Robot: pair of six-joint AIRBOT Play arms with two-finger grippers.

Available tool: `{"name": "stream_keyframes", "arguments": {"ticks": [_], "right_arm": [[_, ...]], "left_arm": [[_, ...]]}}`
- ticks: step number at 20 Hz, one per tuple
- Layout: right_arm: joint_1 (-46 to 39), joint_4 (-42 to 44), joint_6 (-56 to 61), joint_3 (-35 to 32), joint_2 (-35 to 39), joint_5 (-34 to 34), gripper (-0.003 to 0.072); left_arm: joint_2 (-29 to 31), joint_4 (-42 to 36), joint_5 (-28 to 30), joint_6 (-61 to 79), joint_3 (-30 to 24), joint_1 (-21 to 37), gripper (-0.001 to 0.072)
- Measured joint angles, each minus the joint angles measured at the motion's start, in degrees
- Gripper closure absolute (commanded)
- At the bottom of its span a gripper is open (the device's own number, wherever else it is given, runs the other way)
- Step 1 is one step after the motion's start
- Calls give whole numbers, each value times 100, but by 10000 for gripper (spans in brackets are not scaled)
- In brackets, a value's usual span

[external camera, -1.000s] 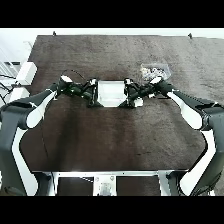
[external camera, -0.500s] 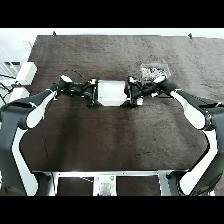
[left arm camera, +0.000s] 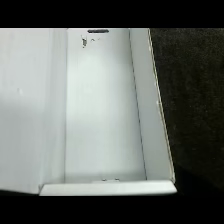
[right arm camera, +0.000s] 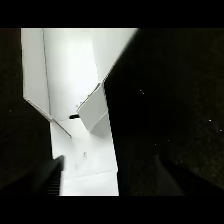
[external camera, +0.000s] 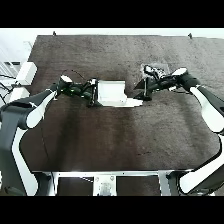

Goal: Fold the box and place the chain.

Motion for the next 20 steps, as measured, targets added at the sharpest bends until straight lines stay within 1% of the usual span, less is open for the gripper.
{"name": "stream_keyframes", "arguments": {"ticks": [1, 3, 6, 8, 12, 15, 17, 20], "right_arm": [[-15, 149, 35, 0, 48, 173, 676], [-7, 522, 101, -26, 101, 518, 677], [203, 1106, 157, -153, 140, 680, 677], [372, 1327, 203, -243, 146, 393, 677], [656, 1615, 380, -321, 129, -581, 677], [754, 1735, 498, -339, 13, -1154, 677], [776, 1781, 629, -345, -90, -1458, 677], [793, 1816, 774, -345, -229, -1733, 676]], "left_arm": [[0, 0, 2, 0, 0, 0, 85], [0, 0, 4, 0, 0, 0, 85], [0, 0, 13, 0, 0, 0, 86], [0, -2, 17, 0, 0, 0, 86], [0, -2, 31, 0, 0, 0, 86], [0, -2, 39, 0, 0, 0, 86], [0, -2, 42, 0, 0, 0, 86], [0, -4, 44, -2, 0, 0, 85]]}}
